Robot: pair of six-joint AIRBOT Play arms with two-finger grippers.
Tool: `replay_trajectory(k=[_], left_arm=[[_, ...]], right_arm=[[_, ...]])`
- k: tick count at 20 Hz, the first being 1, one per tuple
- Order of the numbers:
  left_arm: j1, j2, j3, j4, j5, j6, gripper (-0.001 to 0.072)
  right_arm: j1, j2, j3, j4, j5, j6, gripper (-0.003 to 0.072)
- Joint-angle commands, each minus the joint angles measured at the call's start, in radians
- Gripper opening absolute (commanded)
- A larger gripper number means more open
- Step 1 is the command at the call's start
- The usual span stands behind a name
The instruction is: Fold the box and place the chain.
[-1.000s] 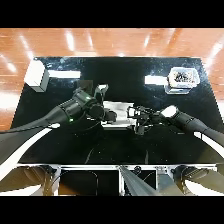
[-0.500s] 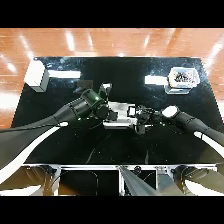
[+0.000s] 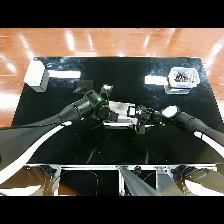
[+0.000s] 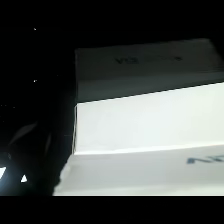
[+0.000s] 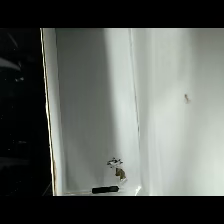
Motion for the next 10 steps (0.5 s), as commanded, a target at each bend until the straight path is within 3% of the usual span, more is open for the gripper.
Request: replay_trajectory(k=[1,4,6,10], left_arm=[[-0.001,-0.009,0.000,-0.001,0.007,0.001,0.0254],[-0.001,-0.009,0.000,-0.003,0.006,0.001,0.0233],[-0.001,-0.008,0.000,-0.009,0.000,0.005,0.0023],[-0.001,-0.008,0.000,-0.032,-0.013,0.010,0.0028]], right_arm=[[0.001,0.000,-0.001,0.001,0.001,0.000,0.0410],[0.001,0.000,-0.001,0.001,0.001,0.000,0.0411],[0.001,0.000,-0.001,0.001,0.001,0.000,0.0411],[0.001,0.000,0.000,0.001,0.001,0.000,0.0411]])
